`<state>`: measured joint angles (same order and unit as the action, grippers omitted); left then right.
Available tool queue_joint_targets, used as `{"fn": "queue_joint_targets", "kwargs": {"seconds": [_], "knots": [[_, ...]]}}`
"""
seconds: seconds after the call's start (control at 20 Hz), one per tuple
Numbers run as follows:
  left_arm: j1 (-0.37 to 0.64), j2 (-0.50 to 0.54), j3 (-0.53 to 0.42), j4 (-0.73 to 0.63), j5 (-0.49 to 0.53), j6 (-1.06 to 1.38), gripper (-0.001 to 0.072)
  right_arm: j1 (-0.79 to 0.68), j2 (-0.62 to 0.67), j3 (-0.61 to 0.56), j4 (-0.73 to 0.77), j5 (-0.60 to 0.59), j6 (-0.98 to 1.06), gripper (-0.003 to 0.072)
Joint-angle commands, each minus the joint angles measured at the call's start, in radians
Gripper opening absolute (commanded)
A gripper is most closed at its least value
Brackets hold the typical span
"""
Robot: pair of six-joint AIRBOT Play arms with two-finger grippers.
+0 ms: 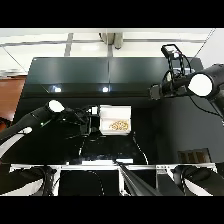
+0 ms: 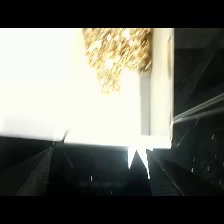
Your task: Fold the box and place the chain.
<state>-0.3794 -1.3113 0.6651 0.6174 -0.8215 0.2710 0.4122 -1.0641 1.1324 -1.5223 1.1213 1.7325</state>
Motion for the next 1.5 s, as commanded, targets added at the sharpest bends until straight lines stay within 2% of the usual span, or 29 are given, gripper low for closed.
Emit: {"fn": "queue_joint_targets", "kwargs": {"seconds": [0.0,0.35,0.6,0.9,1.15,1.45], "knots": [[-0.007,-0.006,0.0,-0.079,0.001,0.018,0.0711,-0.001,0.0,0.0,0.003,-0.012,0.003,0.0381],[-0.021,-0.006,0.0,0.054,-0.029,-0.081,0.071,-0.001,0.0,0.0,0.003,-0.012,0.003,0.038],[-0.027,-0.005,0.0,-0.058,-0.038,-0.076,0.071,-0.001,-0.001,-0.001,0.003,-0.027,0.004,0.038],[-0.083,-0.007,-0.001,-0.056,-0.019,-0.08,0.0711,-0.001,-0.029,-0.001,0.006,-0.028,0.007,0.0381],[-0.082,-0.007,-0.001,0.004,-0.039,-0.18,0.0711,-0.001,-0.034,-0.001,0.005,-0.028,0.007,0.0381],[-0.129,-0.003,-0.002,-0.009,-0.036,-0.254,0.0715,-0.001,-0.034,0.0,0.005,-0.027,0.007,0.0381]]}}
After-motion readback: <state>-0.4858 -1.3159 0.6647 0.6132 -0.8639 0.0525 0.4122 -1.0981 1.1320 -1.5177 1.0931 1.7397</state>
